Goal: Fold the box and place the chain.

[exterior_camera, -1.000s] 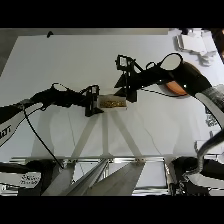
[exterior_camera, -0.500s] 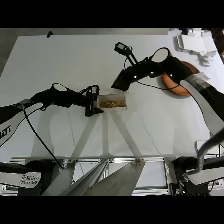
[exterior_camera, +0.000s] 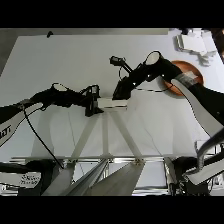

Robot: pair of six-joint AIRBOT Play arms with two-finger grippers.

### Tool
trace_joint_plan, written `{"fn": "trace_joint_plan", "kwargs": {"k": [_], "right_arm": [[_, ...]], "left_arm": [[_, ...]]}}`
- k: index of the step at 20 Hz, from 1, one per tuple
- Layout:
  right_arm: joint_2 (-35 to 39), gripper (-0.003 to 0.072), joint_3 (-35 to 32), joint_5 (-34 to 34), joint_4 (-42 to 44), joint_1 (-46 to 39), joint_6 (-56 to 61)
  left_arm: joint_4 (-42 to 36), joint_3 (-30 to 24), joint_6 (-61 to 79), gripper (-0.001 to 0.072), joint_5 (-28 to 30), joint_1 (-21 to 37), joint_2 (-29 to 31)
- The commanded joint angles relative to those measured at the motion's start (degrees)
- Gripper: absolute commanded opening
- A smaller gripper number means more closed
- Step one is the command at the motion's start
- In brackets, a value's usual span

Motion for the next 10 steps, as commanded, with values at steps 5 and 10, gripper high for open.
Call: {"fn": "trace_joint_plan", "kwargs": {"k": [5,10], "right_arm": [[11.3,0.0289,-10.7,-18.0,-9.1,4.0,-10.9],[14.5,0.0232,-16.7,-27.0,-10.7,5.4,-11.2]], "left_arm": [[0.0,0.0,0.0,0.0159,0.0,0.0,0.0],[0.0,0.0,0.0,0.0159,0.0,0.0,0.0]]}}
